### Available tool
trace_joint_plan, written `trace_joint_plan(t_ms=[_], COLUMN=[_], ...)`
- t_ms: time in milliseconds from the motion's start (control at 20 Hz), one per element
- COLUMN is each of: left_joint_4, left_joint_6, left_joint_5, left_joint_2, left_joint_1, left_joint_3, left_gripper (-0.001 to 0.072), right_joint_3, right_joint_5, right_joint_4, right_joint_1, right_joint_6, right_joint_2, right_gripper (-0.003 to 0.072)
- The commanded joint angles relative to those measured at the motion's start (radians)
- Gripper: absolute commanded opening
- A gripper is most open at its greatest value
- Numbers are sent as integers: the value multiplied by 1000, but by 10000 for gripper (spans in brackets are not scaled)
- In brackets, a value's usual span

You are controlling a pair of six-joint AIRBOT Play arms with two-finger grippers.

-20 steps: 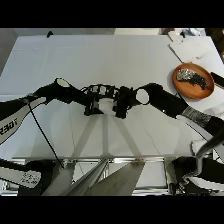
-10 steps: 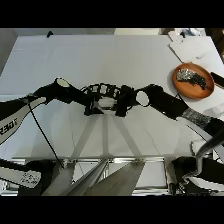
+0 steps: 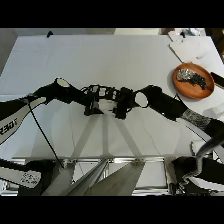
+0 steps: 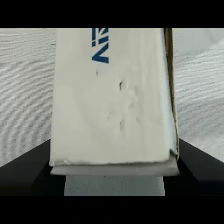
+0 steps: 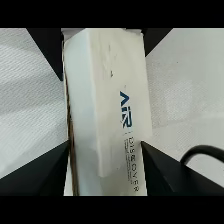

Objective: Fold the box and place the chain.

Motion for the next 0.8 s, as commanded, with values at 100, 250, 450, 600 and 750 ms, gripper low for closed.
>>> trace_joint_plan(t_ms=[100,250,450,600,750], left_joint_4=[0,0,0,0,0], left_joint_6=[-2,-2,-2,-2,-2], left_joint_5=[1,1,1,1,1], left_joint_2=[1,1,1,1,1], left_joint_1=[0,0,0,0,0], left_joint_3=[0,0,0,0,0], left_gripper=[339,339,339,339,339], right_joint_3=[-2,-9,-9,-9,-9], right_joint_5=[11,6,2,-47,-111], right_joint_4=[5,3,-29,-32,-34], right_joint_1=[5,5,5,5,5], right_joint_6=[0,0,0,19,42], right_joint_2=[-2,-4,9,24,13], right_gripper=[552,553,552,513,382])
